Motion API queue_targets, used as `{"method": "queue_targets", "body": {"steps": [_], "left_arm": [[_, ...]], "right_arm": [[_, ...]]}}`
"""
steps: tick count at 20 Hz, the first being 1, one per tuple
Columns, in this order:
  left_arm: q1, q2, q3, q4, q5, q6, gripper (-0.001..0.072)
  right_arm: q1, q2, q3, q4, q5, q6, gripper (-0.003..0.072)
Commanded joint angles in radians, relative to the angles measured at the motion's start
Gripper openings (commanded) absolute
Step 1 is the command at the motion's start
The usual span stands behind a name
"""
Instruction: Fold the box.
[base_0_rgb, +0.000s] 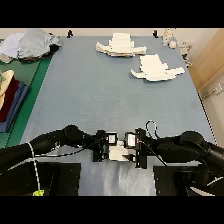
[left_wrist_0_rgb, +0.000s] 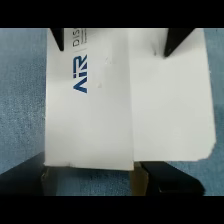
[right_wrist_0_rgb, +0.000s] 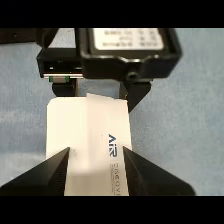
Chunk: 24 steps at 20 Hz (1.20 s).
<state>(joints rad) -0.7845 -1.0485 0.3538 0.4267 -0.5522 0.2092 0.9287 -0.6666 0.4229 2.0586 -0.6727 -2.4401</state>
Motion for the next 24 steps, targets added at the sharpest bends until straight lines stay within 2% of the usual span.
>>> {"method": "queue_targets", "body": {"steps": [1,8,14,20,22,23,24], "left_arm": [[0.001,0.0,0.0,0.0,0.0,0.0,0.0473],[0.001,0.0,0.0,0.0,0.0,0.0,0.0473],[0.001,0.0,0.0,0.0,0.0,0.0,0.0473],[0.001,0.0,0.0,0.0,0.0,0.0,0.0473],[0.001,0.0,0.0,0.0,0.0,0.0,0.0473],[0.001,0.0,0.0,0.0,0.0,0.0,0.0473],[0.001,0.0,0.0,0.0,0.0,0.0,0.0473]], "right_arm": [[0.003,0.01,-0.003,-0.054,0.006,-0.072,0.0537],[0.1,0.124,-0.138,-0.054,0.161,-0.097,0.0537],[0.124,0.123,-0.204,-0.079,0.262,-0.095,0.0537],[0.124,0.098,-0.204,-0.157,0.279,-0.096,0.0531],[0.124,0.099,-0.204,-0.163,0.288,-0.096,0.0508],[0.124,0.099,-0.204,-0.163,0.288,-0.096,0.0438],[0.124,0.099,-0.204,-0.163,0.288,-0.096,0.0413]]}}
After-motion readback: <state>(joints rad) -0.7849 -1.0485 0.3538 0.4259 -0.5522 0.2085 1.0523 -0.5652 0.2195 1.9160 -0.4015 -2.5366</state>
